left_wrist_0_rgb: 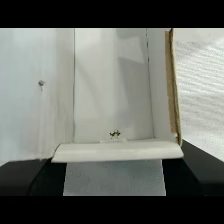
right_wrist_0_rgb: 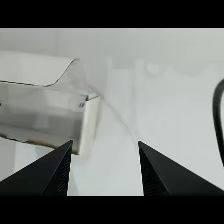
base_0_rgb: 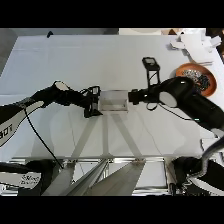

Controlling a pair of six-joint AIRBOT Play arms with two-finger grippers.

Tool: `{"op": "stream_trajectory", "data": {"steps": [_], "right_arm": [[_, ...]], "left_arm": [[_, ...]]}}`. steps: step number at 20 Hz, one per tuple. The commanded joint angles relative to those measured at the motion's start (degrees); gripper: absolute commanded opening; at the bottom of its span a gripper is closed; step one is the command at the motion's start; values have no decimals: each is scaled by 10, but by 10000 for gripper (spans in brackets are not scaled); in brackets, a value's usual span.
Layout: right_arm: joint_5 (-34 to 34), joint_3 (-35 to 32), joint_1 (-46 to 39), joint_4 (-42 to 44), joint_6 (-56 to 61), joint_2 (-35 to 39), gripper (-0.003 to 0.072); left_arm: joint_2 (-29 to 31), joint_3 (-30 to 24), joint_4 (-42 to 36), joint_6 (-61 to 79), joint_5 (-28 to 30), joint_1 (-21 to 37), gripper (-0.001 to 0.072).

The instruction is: Fold the box and place the chain.

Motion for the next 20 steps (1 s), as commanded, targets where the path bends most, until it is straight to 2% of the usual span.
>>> {"op": "stream_trajectory", "data": {"steps": [1,5,10,14,17,20], "right_arm": [[15,1,-48,-68,-35,82,466],[14,1,-139,-159,-36,106,466],[-49,1,-268,-167,-40,83,466],[-76,1,-318,-167,-129,32,467],[-80,1,-343,-164,-127,-30,470],[-126,1,-361,-164,-127,-80,470]], "left_arm": [[0,0,0,0,0,0,274],[0,0,0,0,0,0,274],[0,0,0,0,0,0,274],[0,0,0,0,0,0,274],[0,0,0,0,0,0,274],[0,0,0,0,0,0,274]]}}
